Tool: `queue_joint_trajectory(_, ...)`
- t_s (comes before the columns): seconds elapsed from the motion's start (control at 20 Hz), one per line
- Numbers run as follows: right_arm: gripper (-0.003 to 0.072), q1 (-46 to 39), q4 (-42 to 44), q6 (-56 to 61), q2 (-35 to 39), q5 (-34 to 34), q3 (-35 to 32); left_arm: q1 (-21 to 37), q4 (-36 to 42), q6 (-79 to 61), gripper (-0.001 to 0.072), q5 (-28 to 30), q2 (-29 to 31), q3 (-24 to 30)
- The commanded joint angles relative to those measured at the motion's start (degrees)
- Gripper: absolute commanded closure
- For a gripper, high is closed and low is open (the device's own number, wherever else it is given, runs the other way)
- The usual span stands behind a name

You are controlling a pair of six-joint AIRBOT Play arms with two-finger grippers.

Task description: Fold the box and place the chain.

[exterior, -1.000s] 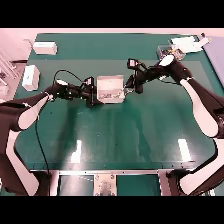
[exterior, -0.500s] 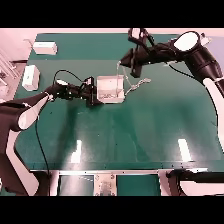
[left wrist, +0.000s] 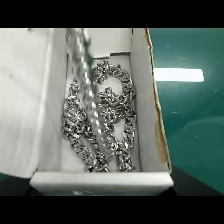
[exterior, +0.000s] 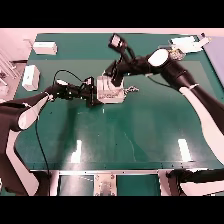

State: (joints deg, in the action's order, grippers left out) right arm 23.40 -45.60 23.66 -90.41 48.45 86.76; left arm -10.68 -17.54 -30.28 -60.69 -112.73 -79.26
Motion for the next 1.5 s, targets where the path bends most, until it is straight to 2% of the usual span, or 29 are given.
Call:
queue_joint_trajectory(0.0,0.0678,-0.85,-0.81,0.48,-4.72,-0.85,-4.13,0.02,0.0,-0.02,0.024,0.0,0.0,-0.02)
queue_joint_trajectory(0.05,0.0627,-1.2,-3.5,-0.39,-6.23,-0.83,-4.24,0.02,0.0,-0.02,0.024,0.02,0.0,-0.02)
queue_joint_trajectory(0.1,0.0328,-1.49,-7.13,-0.42,-6.8,-0.72,-4.24,0.02,-0.02,-0.02,0.024,0.0,0.0,-0.02)
queue_joint_trajectory(0.15,0.0081,-1.84,-9.07,-0.31,-6.6,-0.37,-4.17,0.02,0.0,-0.02,0.024,0.0,0.0,-0.02)
queue_joint_trajectory(0.3,0.0079,-4.11,-11.76,-1.01,-3.56,1.68,-4.11,0.02,0.0,-0.02,0.024,-0.02,0.0,-0.02)
queue_joint_trajectory(0.5,0.008,-10.95,-12.31,-8.02,-1.66,6.93,-4.52,0.02,0.0,-0.02,0.024,0.0,0.0,-0.02)
queue_joint_trajectory(0.65,0.008,-14.82,-11.15,-17.99,-5.05,6.99,-5.9,0.02,0.0,-0.02,0.024,0.02,0.0,-0.02)
queue_joint_trajectory(0.8,0.0079,-15.15,-7.41,-29.7,-9.57,6.51,-5.86,0.02,0.0,-0.02,0.024,0.0,0.0,-0.02)
queue_joint_trajectory(1.0,0.0075,-14.64,-2.93,-38.01,-12.79,6.47,-5.77,0.02,0.0,-0.02,0.024,0.02,0.0,-0.02)
queue_joint_trajectory(1.45,0.0074,-14.45,0.63,-40.85,-16.28,6.49,-2.67,0.02,0.0,-0.02,0.024,0.0,0.0,-0.02)
